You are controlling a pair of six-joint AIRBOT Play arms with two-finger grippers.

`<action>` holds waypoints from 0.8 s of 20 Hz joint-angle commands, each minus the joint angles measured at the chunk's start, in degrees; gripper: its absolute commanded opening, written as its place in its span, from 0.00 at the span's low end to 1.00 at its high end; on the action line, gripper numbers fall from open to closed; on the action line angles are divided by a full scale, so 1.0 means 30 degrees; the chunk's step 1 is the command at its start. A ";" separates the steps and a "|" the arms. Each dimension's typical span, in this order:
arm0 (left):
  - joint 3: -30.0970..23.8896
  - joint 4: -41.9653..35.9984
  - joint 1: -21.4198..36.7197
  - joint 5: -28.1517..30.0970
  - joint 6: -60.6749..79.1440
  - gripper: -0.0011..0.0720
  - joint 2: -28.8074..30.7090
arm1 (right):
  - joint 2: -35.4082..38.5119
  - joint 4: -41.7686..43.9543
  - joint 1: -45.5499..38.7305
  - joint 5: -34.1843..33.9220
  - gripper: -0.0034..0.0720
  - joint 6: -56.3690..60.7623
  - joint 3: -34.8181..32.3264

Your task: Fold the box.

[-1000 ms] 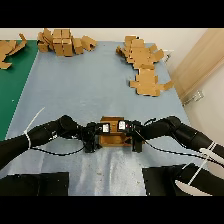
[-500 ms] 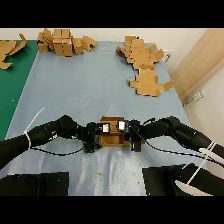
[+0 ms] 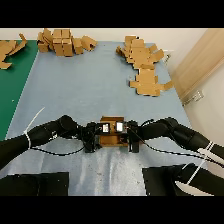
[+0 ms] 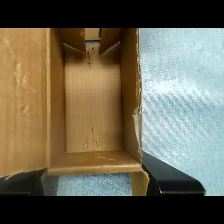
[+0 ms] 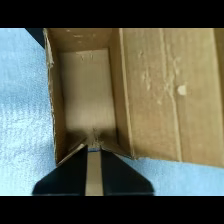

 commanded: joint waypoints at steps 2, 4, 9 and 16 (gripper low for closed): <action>0.0015 0.0000 -0.0015 0.0007 0.0000 0.65 -0.0007 | -0.0262 0.0277 0.0073 0.0138 0.37 0.0000 0.0007; 0.0015 0.0000 -0.0015 0.0007 0.0000 0.65 -0.0007 | -0.0262 0.0306 0.0073 0.0138 0.46 0.0000 0.0007; 0.0015 0.0000 -0.0015 0.0007 0.0000 0.65 -0.0007 | -0.0255 0.0306 0.0073 0.0138 0.63 0.0000 0.0007; 0.0015 0.0000 -0.0015 0.0007 0.0000 0.65 -0.0007 | -0.0262 0.0321 0.0073 0.0277 0.77 0.0000 0.0000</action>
